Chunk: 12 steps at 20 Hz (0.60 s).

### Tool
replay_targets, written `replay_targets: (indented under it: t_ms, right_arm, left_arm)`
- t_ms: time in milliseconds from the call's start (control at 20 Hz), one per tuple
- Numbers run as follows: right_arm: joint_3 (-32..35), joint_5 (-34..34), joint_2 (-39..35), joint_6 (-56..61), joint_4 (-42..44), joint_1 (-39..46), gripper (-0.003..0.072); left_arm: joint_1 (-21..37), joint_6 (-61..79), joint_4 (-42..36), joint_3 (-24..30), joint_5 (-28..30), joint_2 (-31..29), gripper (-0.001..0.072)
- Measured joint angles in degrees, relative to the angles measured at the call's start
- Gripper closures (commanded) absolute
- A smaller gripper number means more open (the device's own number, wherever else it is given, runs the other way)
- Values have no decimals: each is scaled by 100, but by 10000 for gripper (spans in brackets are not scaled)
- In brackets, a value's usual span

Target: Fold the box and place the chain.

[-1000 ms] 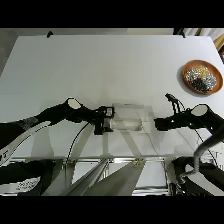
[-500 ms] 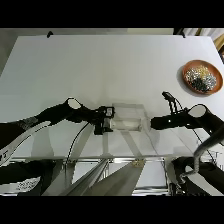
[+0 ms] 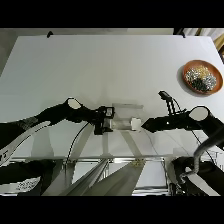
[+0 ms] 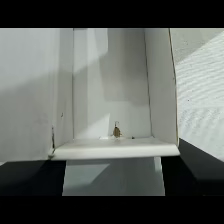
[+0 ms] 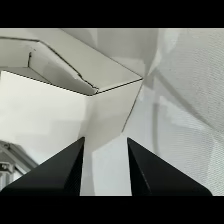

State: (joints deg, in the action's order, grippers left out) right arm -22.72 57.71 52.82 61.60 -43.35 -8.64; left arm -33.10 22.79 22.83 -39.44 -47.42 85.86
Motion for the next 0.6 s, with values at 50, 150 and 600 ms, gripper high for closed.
replay_targets:
  t_ms: [50, 150, 600]
  right_arm:
    - [-2, 0, -7, 0, 24, -50, 339]
    - [-7, -9, -13, 0, 57, -107, 339]
    - [-109, 4, -20, 341, -291, -170, 365]
  left_arm:
    - [2, 4, 9, 0, -4, 0, 679]
    - [2, 4, 9, 0, -7, -2, 679]
    - [2, -22, -15, 0, 7, -2, 679]
